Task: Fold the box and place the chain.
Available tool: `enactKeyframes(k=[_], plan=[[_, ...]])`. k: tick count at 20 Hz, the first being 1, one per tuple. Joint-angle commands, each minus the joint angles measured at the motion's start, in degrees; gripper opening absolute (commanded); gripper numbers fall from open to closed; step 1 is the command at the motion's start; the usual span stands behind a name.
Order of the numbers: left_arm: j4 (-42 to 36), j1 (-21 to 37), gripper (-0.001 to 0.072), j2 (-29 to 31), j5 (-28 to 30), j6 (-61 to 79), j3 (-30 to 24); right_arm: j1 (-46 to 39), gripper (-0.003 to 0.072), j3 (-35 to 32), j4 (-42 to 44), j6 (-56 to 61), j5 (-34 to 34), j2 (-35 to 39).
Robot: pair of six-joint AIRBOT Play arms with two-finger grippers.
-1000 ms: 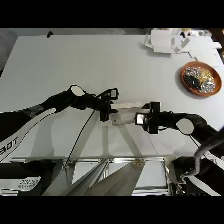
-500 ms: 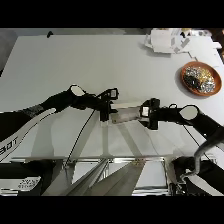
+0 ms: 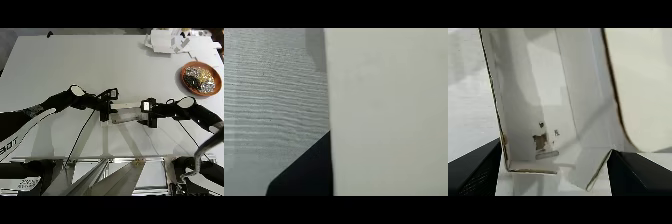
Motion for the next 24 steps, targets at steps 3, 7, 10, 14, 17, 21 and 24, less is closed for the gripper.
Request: enactKeyframes(k=[3,7,10,14,17,21,24], plan=[[-0.02,-0.02,0.0009,0.0,0.04,-0.02,-0.02,-0.35,0.0671,0.81,2.43,-4.28,5.49,-5.49],[-0.02,-0.02,0.0009,0.0,0.04,-0.02,-0.02,-0.35,0.0632,0.81,2.84,-4.31,5.07,-8.04],[-0.02,-0.02,0.0009,0.0,0.04,-0.02,-0.02,-0.35,0.0506,0.81,4.04,-4.31,3.93,-9.35],[-0.02,-0.02,0.0009,0.0,0.04,-0.02,-0.02,-0.37,0.0424,0.81,3.48,-4.28,2.51,-9.4],[-0.02,-0.02,0.0009,0.0,0.04,-0.02,-0.02,-0.35,0.0401,0.79,1.92,-4.28,2.54,-9.4],[-0.02,-0.02,0.0009,0.0,0.04,-0.02,-0.02,-0.35,0.0418,0.81,-1.14,-4.26,2.1,-9.38],[-0.02,-0.02,0.0009,0.0,0.04,-0.02,-0.02,-0.35,0.0411,0.81,-1.09,-4.26,1.68,-9.33]])
